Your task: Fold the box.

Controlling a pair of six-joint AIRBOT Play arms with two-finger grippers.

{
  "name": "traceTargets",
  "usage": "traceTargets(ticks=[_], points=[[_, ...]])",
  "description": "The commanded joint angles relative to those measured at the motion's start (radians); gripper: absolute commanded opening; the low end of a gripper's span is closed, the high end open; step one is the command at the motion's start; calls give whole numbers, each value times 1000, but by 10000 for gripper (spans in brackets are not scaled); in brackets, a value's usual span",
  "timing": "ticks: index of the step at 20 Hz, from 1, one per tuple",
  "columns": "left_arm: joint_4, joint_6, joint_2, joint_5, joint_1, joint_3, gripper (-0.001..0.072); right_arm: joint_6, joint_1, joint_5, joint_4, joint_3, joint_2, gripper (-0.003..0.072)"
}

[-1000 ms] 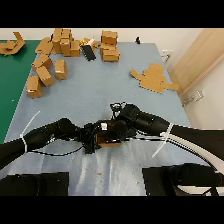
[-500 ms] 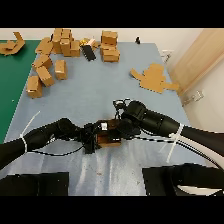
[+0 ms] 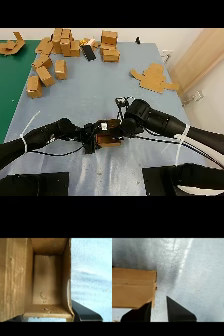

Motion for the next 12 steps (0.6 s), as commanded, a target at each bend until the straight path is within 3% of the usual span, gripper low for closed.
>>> traceTargets(ticks=[1, 6, 7, 8, 9, 12], points=[[0, 0, 0, 0, 0, 0, 500, 7, -3, 0, -23, 1, 18, 302], [0, 0, 0, 0, 0, 0, 500, 10, -42, -4, -29, 0, 21, 291], [0, 0, 0, 0, 0, 0, 500, 1, -58, -13, -25, -1, 21, 224], [0, 0, 0, 0, 0, 0, 500, -14, -81, -31, -21, -5, 21, 48], [0, 1, 0, 0, 0, 0, 500, -40, -111, -42, -13, -14, 21, 6], [0, 0, 0, 0, 0, 0, 500, -252, -278, 49, 105, -67, 21, 5]])
